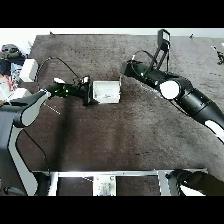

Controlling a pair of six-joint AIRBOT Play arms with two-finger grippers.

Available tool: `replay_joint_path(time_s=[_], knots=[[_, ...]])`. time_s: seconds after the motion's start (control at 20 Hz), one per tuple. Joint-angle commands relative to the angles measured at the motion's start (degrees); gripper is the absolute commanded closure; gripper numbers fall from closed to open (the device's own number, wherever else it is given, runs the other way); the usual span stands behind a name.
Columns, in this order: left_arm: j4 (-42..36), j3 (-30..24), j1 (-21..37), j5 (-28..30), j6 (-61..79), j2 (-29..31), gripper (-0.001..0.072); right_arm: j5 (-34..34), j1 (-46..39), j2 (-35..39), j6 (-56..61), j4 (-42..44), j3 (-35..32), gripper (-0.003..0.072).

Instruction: Fold the box and place the chain.

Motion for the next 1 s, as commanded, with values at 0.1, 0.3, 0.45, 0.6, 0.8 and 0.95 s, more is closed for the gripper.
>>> replay_joint_path(time_s=[0.1, 0.3, 0.45, 0.6, 0.8, 0.95], knots=[[0.0, 0.0, 0.0, 0.0, 0.0, 0.0, 0.0424, -2.6, 5.0, -0.5, 0.1, -0.6, 2.2, 0.0677], [0.0, 0.0, 0.0, 0.0, 0.0, 0.0, 0.0424, -2.3, 7.4, -6.7, 0.7, -0.4, 2.2, 0.0677], [0.0, 0.0, 0.0, 0.0, 0.0, 0.0, 0.0424, -1.1, 8.3, -12.1, 0.7, -0.4, 2.2, 0.0677], [0.0, 0.0, 0.0, 0.0, 0.0, 0.0, 0.0424, 1.6, 7.4, -15.3, 0.7, -0.5, 2.1, 0.0676], [0.0, 0.0, 0.0, 0.0, 0.0, 0.0, 0.0424, 7.3, 3.1, -15.1, 0.6, -4.0, 2.1, 0.0446], [0.0, 0.0, 0.0, 0.0, 0.0, 0.0, 0.0424, 14.8, -2.4, -12.4, 0.7, -10.7, 0.6, 0.0444]])
